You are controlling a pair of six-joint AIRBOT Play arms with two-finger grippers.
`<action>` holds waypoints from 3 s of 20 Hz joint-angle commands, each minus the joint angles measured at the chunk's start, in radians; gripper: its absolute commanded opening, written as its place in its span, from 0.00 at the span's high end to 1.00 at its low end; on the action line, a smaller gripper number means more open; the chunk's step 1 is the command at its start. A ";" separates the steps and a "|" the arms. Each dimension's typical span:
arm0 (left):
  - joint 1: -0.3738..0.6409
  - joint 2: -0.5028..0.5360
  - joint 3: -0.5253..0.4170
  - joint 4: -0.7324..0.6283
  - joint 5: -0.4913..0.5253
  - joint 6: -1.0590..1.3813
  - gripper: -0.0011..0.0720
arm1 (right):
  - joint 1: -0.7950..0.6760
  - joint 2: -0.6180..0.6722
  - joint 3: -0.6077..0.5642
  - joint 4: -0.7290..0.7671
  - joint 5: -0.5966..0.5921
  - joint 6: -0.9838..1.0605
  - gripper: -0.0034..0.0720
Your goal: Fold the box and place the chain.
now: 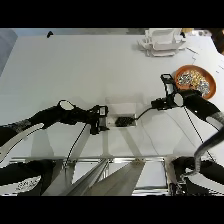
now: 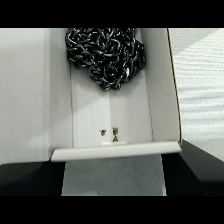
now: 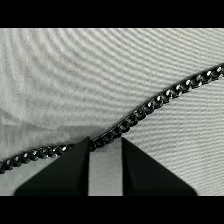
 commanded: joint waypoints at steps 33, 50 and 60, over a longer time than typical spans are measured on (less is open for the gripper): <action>0.000 0.001 0.000 0.000 0.000 0.000 0.61 | 0.125 0.681 0.001 1.047 0.270 -0.671 0.93; 0.000 0.001 0.000 0.000 0.000 0.000 0.61 | 0.290 0.644 0.001 1.131 -0.071 -0.925 0.93; 0.000 0.001 0.000 0.000 0.000 0.000 0.61 | 0.290 0.411 0.001 1.091 0.105 -0.924 0.93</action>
